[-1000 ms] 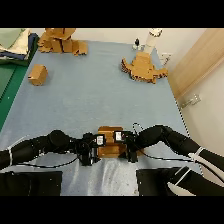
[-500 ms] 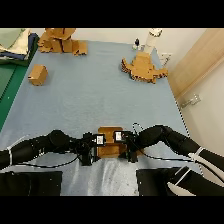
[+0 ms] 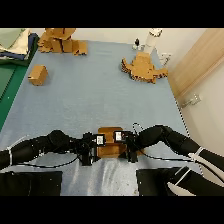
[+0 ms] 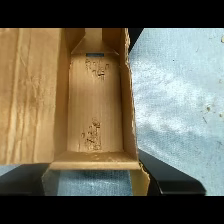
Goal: Fold the box.
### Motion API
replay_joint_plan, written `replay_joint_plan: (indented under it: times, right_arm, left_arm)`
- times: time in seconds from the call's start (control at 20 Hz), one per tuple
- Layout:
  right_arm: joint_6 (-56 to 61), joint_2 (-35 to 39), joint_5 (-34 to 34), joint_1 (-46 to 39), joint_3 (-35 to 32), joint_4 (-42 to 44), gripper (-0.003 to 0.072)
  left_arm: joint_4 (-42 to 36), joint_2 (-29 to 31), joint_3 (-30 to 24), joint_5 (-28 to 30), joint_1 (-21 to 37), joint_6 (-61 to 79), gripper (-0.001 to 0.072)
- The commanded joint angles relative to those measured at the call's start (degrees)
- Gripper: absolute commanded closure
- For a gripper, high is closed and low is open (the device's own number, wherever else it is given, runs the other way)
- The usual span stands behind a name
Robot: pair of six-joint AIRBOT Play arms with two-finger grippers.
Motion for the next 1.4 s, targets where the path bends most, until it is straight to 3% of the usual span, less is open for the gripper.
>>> replay_joint_plan:
  times: [0.0,1.15,1.2,1.25,1.35]
  right_arm:
    - [0.02,-0.02,0.00,0.02,-0.02,0.02,0.0193]
    - [0.00,-0.02,0.33,-0.09,0.04,-1.90,0.0190]
    - [0.02,0.09,0.26,-0.09,0.02,-2.16,0.0139]
    - [0.02,0.09,-0.09,-0.09,0.22,-2.29,-0.0031]
    - [0.02,0.39,-1.79,-0.09,1.11,-2.49,-0.0031]
  left_arm:
    - [-0.02,0.02,-0.02,0.20,0.07,0.02,0.0346]
    - [-0.02,0.02,-0.02,0.17,0.07,0.00,0.0346]
    - [-0.02,0.02,-0.02,0.17,0.07,0.00,0.0346]
    - [-0.02,0.02,-0.02,0.17,0.07,0.00,0.0346]
    - [-0.02,0.02,-0.02,0.17,0.07,0.00,0.0346]
